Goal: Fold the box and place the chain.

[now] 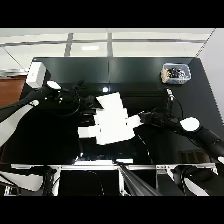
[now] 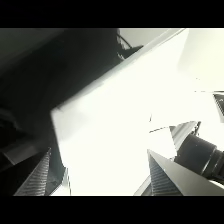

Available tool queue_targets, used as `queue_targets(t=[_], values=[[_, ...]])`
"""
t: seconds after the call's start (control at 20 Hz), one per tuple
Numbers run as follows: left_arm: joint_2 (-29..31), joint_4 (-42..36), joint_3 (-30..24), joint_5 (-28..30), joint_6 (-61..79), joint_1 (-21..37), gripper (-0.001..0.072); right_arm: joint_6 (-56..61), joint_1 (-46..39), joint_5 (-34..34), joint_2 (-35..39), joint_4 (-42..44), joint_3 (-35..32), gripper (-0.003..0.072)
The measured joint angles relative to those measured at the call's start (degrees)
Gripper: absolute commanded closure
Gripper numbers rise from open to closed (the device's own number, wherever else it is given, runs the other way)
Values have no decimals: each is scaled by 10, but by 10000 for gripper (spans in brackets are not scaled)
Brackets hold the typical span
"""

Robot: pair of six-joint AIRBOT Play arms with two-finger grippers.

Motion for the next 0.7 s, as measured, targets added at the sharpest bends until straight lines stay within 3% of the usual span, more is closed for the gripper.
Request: queue_targets(t=[0.2,0.4,0.45,0.55,0.6,0.7], values=[[-26,-35,6,-60,82,0,46,0,3,-2,0,0,0,675],[-73,-63,39,-150,164,-4,212,2,4,2,0,0,0,675],[-84,-54,51,-165,172,-7,224,2,4,3,0,0,0,675],[-99,-26,79,-183,179,-18,360,2,4,7,0,0,0,675],[-104,-7,93,-189,182,-25,387,2,4,7,0,0,0,675],[-110,23,118,-196,187,-35,568,2,4,9,0,0,0,675]])
